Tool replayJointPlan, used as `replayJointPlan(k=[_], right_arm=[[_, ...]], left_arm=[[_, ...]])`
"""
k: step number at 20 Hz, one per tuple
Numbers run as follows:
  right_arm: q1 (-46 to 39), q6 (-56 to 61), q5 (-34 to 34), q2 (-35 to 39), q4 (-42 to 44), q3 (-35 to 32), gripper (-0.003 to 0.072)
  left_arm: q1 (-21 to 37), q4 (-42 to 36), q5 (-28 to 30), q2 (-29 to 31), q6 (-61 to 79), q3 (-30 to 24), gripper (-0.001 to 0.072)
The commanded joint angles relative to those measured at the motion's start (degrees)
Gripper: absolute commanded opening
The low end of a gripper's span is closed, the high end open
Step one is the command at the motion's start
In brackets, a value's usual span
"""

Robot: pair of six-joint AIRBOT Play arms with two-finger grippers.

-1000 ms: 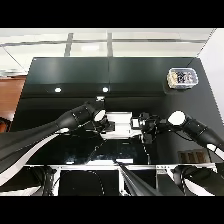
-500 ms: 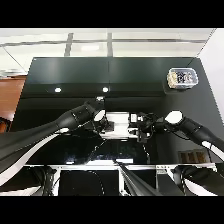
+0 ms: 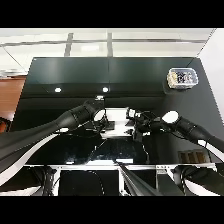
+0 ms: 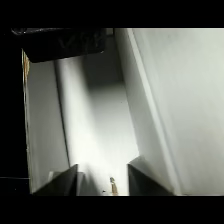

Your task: Fold the box and place the chain.

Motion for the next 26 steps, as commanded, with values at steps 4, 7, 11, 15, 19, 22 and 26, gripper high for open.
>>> replayJointPlan(k=[4,7,11,15,19,22,26], right_arm=[[0.07,1.44,0.94,-0.09,-0.83,-0.02,0.0049],[-0.22,15.17,1.22,0.76,-5.18,0.09,0.0008],[-8.66,48.09,11.82,8.26,-18.10,4.15,0.0008],[-26.86,69.13,11.91,14.47,-27.71,4.35,0.0008],[-37.97,81.13,10.54,12.24,-27.28,-1.09,0.0008],[-35.01,79.32,16.15,8.33,-26.25,-3.48,0.0008],[-24.57,69.13,19.69,0.85,-18.18,-3.78,0.0008]], left_arm=[[-0.02,0.02,0.09,0.04,0.02,0.00,0.0028],[-0.02,0.04,0.15,0.04,0.02,-0.02,0.0028],[-0.02,0.04,0.11,0.04,0.02,-0.02,0.0029],[-0.02,0.04,0.13,0.04,0.02,-0.02,0.0029],[-0.02,0.04,0.11,0.04,0.02,-0.02,0.0028],[-0.02,0.02,0.09,0.04,0.02,-0.02,0.0029],[-0.02,0.02,0.09,0.04,0.02,-0.02,0.0028]])
